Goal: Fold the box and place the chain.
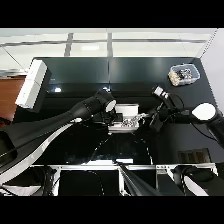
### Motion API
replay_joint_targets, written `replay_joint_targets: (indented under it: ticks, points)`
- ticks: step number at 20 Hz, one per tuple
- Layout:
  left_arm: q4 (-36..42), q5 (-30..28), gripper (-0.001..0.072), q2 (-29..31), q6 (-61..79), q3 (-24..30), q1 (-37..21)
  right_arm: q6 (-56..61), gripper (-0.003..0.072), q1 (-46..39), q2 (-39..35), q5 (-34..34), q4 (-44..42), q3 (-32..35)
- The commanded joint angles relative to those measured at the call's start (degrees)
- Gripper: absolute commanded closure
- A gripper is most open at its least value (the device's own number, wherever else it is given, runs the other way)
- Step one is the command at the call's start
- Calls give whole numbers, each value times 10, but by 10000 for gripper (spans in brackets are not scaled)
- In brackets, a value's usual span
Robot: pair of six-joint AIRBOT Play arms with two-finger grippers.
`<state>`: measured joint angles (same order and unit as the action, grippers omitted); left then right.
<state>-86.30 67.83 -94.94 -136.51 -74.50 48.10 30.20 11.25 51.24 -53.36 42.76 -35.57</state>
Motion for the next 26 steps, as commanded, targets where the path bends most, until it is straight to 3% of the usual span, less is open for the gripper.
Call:
replay_joint_targets:
  ticks: [1,4,7,8,9,10,15,20,26]
  points:
    - [0,-1,678,0,0,0,0,40,670,15,-16,-15,-196,-11]
    - [0,-2,679,0,0,0,0,40,669,49,-16,49,-229,-11]
    - [0,-2,679,0,0,0,0,46,664,58,-9,57,-220,-11]
    - [0,-2,678,0,0,0,0,54,527,58,-7,59,-214,-11]
    - [0,-2,678,0,0,0,0,54,337,58,-7,59,-204,-11]
    - [0,-2,679,0,0,0,0,54,313,57,-7,59,-192,-11]
    - [0,-1,678,0,0,0,0,65,314,-14,-8,51,-115,-11]
    - [2,1,678,0,0,0,0,65,314,-130,-8,-5,-49,-11]
    - [2,2,677,1,0,-26,2,65,314,-155,-8,-20,-35,-11]
